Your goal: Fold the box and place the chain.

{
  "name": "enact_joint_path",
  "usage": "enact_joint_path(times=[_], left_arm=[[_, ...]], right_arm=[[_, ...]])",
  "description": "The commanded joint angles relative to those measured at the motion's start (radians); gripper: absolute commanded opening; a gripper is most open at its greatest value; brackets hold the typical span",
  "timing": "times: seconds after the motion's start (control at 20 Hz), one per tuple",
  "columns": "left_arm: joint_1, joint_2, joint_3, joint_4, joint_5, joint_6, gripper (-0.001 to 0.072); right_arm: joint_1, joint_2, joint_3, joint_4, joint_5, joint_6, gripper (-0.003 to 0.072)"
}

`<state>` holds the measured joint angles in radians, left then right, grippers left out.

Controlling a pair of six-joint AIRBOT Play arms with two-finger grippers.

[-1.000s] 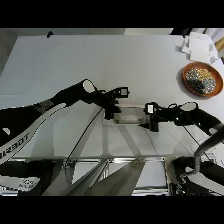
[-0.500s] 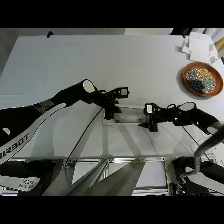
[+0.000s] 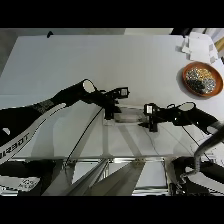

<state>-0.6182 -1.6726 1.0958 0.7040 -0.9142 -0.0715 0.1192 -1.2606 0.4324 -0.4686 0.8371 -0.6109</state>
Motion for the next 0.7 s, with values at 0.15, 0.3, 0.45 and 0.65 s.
enact_joint_path(times=[0.15,0.3,0.45,0.65], left_arm=[[0.0,-0.001,0.0,0.0,0.001,0.0,0.001],[-0.001,-0.001,0.0,0.0,0.001,0.0,0.001],[-0.001,-0.001,0.0,0.0,0.001,0.0,0.001],[-0.001,-0.001,0.0,0.0,0.002,0.0,0.001]], right_arm=[[-0.001,-0.001,0.0,-0.003,-0.004,0.0,0.041],[-0.001,-0.001,0.0,-0.005,-0.003,0.001,0.0411],[-0.001,-0.001,0.0,-0.005,-0.003,0.001,0.0413],[-0.001,-0.001,0.0,-0.005,-0.012,0.0,0.0413]])
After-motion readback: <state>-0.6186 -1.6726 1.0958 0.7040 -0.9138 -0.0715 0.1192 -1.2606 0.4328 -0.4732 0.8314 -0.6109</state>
